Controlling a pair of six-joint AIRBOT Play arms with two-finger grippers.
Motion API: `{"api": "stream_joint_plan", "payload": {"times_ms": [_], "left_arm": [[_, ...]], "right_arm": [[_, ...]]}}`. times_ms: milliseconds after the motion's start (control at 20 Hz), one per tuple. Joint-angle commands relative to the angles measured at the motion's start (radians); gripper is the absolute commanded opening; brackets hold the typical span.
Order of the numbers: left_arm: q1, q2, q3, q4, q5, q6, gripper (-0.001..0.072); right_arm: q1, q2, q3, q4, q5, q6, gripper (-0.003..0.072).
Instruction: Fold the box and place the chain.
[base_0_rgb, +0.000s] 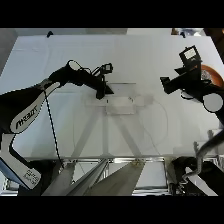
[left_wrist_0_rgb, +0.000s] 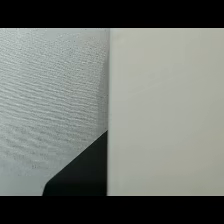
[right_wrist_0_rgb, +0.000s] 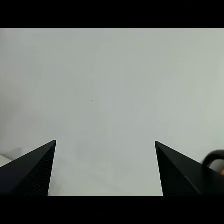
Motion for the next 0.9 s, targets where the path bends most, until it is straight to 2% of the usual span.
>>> {"api": "stream_joint_plan", "payload": {"times_ms": [0,450,500,600,650,850], "left_arm": [[-0.001,-0.02,0.0,0.003,-0.025,0.0,0.0008],[0.0,-0.021,0.0,0.003,-0.016,0.0,0.0009],[0.0,-0.021,0.0,0.003,-0.016,0.0,0.0009],[0.0,-0.021,0.0,0.003,-0.016,0.0,0.0009],[0.0,-0.021,0.0,0.003,-0.016,0.0,0.0009],[0.0,-0.021,0.0,0.003,-0.016,0.0,0.0009]], "right_arm": [[0.0,0.0,0.001,0.0,0.0,0.0,0.0716],[0.0,0.0,0.001,0.004,0.0,-0.001,0.0716],[0.0,0.0,0.001,0.005,0.001,0.0,0.071],[0.0,0.0,0.001,0.008,0.005,-0.004,0.0638],[0.001,0.0,0.001,0.008,0.016,-0.035,0.0638],[0.055,0.0,0.008,0.039,0.203,-0.29,0.0578]]}}
